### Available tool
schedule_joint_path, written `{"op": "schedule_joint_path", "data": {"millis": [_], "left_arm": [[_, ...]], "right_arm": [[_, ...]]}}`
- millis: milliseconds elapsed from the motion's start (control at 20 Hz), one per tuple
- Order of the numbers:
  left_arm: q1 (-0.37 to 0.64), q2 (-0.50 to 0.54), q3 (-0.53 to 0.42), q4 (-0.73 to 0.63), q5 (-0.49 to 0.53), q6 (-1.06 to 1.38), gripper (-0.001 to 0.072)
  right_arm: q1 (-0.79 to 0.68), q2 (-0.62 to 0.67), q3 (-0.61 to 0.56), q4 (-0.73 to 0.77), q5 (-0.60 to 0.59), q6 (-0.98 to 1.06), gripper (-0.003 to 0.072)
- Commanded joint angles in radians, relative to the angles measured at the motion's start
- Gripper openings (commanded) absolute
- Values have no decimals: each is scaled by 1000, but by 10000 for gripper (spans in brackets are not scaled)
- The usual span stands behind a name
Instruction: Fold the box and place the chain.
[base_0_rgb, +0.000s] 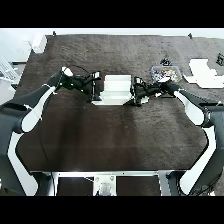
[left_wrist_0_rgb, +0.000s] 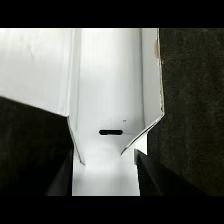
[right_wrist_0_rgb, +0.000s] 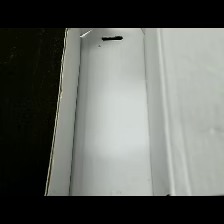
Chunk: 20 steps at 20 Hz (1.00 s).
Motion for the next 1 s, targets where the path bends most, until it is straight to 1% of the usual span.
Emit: {"op": "schedule_joint_path", "data": {"millis": [0, 50, 350, 500, 750, 950], "left_arm": [[0, 0, 0, 0, -6, 2, 372], [0, 0, 0, 0, -8, 3, 346], [-3, -8, -2, -22, -21, 3, 345], [-29, -29, -2, -23, -19, 4, 345], [-42, -35, -1, -32, 45, 3, 345], [-42, -35, -1, -31, 53, 11, 345]], "right_arm": [[0, 0, 0, 0, 0, 0, 582], [0, 0, 0, 0, 0, 0, 582], [0, 0, 0, 0, 0, 0, 582], [0, 0, 0, 0, 0, 0, 582], [0, 0, 0, 0, 0, 0, 582], [0, 0, 0, 0, 0, 0, 582]]}}
